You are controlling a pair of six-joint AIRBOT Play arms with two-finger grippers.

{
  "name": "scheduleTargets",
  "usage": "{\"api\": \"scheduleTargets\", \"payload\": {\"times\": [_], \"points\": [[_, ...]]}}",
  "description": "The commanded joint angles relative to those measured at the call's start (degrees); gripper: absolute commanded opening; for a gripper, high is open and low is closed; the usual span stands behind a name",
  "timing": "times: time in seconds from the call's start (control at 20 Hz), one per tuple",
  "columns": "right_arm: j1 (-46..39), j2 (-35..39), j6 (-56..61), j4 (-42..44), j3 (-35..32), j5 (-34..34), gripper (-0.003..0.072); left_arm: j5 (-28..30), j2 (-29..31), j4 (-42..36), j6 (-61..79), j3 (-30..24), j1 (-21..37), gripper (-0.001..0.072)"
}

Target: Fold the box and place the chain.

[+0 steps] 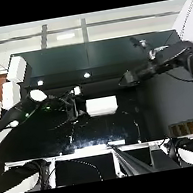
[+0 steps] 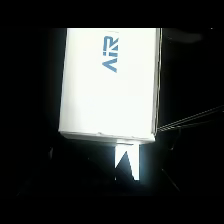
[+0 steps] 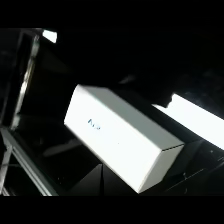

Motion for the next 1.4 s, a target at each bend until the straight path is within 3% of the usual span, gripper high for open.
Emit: {"api": "scheduleTargets", "payload": {"times": [0.0, 0.1, 0.2, 0.45, 0.6, 1.35], "points": [[-4.6, 1.8, 0.5, -0.1, 0.3, -1.7, 0.0025, -3.9, 5.6, 2.9, -4.6, 0.1, 2.1, 0.0714], [-4.7, 1.8, 0.5, -0.1, 0.3, -1.6, 0.0025, -4.6, 9.2, 2.1, -5.2, 0.1, 2.3, 0.0715], [-4.7, 1.8, 0.5, -0.1, 0.3, -0.8, 0.0025, -2.3, 9.7, -4.0, -5.2, 0.5, 0.9, 0.0714], [-4.7, 1.8, 0.5, -0.1, 0.3, 0.8, 0.0025, 3.0, 1.1, -6.8, -5.2, 6.2, -9.5, 0.0714], [-4.6, 1.8, 0.5, -0.2, 0.3, 0.0, 0.0025, 4.2, -4.2, -7.2, -5.6, 8.7, -12.6, 0.0714], [-4.6, 1.8, 0.5, -2.7, 0.3, -1.5, 0.0025, 4.9, -5.9, -5.0, -8.1, 8.8, -13.0, 0.0714]]}}
